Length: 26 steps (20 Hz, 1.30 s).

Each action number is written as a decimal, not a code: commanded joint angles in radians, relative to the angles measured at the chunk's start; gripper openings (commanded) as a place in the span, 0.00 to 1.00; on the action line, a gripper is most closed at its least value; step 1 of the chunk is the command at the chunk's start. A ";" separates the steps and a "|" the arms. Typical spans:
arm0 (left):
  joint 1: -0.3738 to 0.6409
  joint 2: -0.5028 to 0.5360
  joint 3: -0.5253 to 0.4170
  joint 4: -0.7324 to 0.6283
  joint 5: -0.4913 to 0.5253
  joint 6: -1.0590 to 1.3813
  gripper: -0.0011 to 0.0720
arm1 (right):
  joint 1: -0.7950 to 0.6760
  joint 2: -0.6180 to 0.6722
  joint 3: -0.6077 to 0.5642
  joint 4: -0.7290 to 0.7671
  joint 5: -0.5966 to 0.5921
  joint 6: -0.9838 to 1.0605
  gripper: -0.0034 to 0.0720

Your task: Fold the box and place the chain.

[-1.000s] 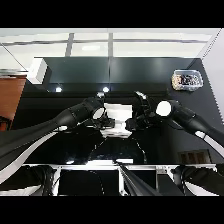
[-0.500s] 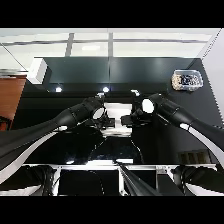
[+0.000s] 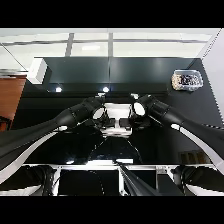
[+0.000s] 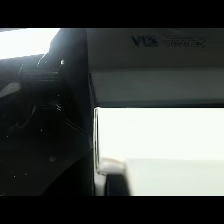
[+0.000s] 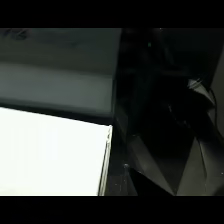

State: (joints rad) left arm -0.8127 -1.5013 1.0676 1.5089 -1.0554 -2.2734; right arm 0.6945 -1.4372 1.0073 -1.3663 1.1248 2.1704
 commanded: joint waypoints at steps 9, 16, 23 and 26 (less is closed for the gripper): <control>0.001 0.000 0.000 0.001 0.003 -0.001 0.05 | 0.010 -0.005 0.002 -0.022 -0.022 0.071 0.07; 0.000 0.000 0.000 0.000 0.004 -0.001 0.05 | 0.010 -0.005 0.002 -0.021 -0.045 0.083 0.32; 0.000 0.000 0.000 0.000 0.004 -0.001 0.05 | 0.011 -0.005 0.002 -0.001 -0.065 0.068 0.07; 0.001 0.000 0.000 0.001 0.001 -0.001 0.05 | 0.010 -0.005 0.002 0.010 -0.035 0.057 0.09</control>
